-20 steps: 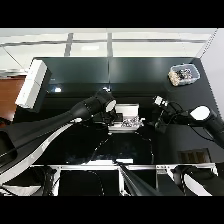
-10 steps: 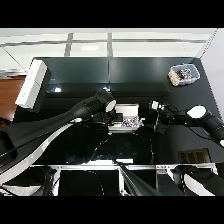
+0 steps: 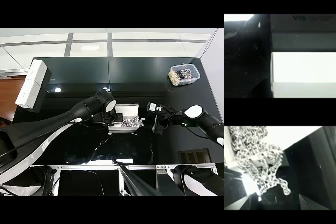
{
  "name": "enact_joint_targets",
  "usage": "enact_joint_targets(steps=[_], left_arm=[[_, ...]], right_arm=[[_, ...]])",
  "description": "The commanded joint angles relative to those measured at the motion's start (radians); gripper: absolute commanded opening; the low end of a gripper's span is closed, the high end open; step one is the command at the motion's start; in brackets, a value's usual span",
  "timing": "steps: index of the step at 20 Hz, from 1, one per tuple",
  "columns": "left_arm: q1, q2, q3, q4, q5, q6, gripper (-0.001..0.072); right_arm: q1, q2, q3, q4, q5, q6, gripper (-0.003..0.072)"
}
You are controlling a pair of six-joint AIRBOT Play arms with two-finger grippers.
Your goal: Fold the box and place the chain.
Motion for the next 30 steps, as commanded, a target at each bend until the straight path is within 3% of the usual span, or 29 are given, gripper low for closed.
enact_joint_targets(steps=[1, 11, 12, 13, 15, 16, 17, 21, 23, 26, 28, 30], left_arm=[[0.0, -0.001, 0.001, 0.0, 0.0, 0.0, 0.0031], [0.0, -0.001, 0.001, 0.0, 0.0, 0.0, 0.0031], [0.0, -0.001, 0.001, 0.0, 0.0, 0.0, 0.0031], [0.0, -0.001, 0.001, 0.0, 0.0, 0.0, 0.0031], [0.0, -0.001, 0.001, 0.0, 0.0, 0.0, 0.0031], [0.0, -0.001, 0.001, 0.0, 0.0, 0.0, 0.0031], [0.0, -0.001, 0.001, 0.0, 0.0, 0.0, 0.0031], [0.0, -0.001, 0.001, 0.001, 0.004, 0.0, 0.0031], [0.0, -0.001, 0.001, 0.001, 0.004, 0.0, 0.0031], [0.0, -0.001, 0.001, 0.0, 0.004, 0.0, 0.0031], [0.0, -0.001, 0.001, 0.0, 0.004, 0.0, 0.0031], [0.0, -0.001, 0.001, 0.0, 0.004, 0.0, 0.0031]], right_arm=[[0.037, -0.033, 0.0, 0.035, 0.011, -0.055, 0.0703], [0.104, -0.12, 0.01, 0.053, -0.065, -0.09, 0.0701], [0.105, -0.127, 0.01, 0.053, -0.066, -0.09, 0.0664], [0.106, -0.129, 0.01, 0.053, -0.066, -0.09, 0.0477], [0.105, -0.128, 0.013, 0.045, -0.069, -0.071, 0.0239], [0.104, -0.123, 0.015, 0.035, -0.071, -0.027, 0.0076], [0.101, -0.109, 0.016, 0.005, -0.074, 0.029, 0.0017], [0.1, 0.033, 0.022, -0.268, -0.08, 0.441, 0.0016], [0.1, 0.131, 0.037, -0.309, -0.038, 0.626, 0.0015], [0.1, 0.231, 0.09, -0.173, 0.114, 0.726, 0.0016], [0.1, 0.248, 0.119, 0.032, 0.18, 0.743, 0.0016], [0.113, 0.245, 0.119, 0.264, 0.173, 0.744, 0.0017]])
